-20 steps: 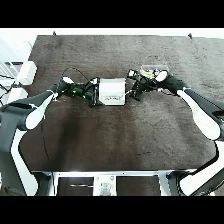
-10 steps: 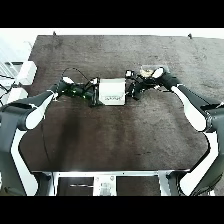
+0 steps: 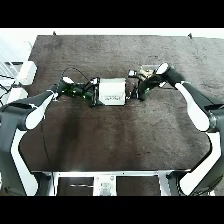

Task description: Fold the box and place the chain.

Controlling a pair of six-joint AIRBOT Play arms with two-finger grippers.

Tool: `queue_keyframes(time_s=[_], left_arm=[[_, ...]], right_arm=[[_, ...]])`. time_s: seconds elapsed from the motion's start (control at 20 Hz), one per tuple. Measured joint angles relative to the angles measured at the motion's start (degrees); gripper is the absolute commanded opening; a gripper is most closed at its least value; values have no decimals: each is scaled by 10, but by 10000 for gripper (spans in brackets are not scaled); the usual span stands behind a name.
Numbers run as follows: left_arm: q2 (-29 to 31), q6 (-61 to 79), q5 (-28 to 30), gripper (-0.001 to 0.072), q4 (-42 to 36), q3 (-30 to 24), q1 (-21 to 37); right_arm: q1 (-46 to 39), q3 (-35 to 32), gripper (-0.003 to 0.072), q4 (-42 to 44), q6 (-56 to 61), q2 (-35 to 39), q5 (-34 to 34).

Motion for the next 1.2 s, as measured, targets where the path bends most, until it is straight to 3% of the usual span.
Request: queue_keyframes(time_s=[0.35,0.7,0.75,0.85,0.9,1.2], left_arm=[[0,0,0,529,0,0,0],[0,0,0,530,0,0,0],[0,0,0,530,0,0,0],[0,0,0,530,0,0,0],[0,0,0,530,0,0,0],[0,0,0,530,0,0,0]], right_arm=[[0,7,18,97,21,106,33],[35,-3,20,178,30,121,13],[40,-7,43,181,30,117,0],[47,-12,377,185,30,106,-29],[47,-14,435,186,30,103,-39],[50,-17,437,193,33,107,-61]])
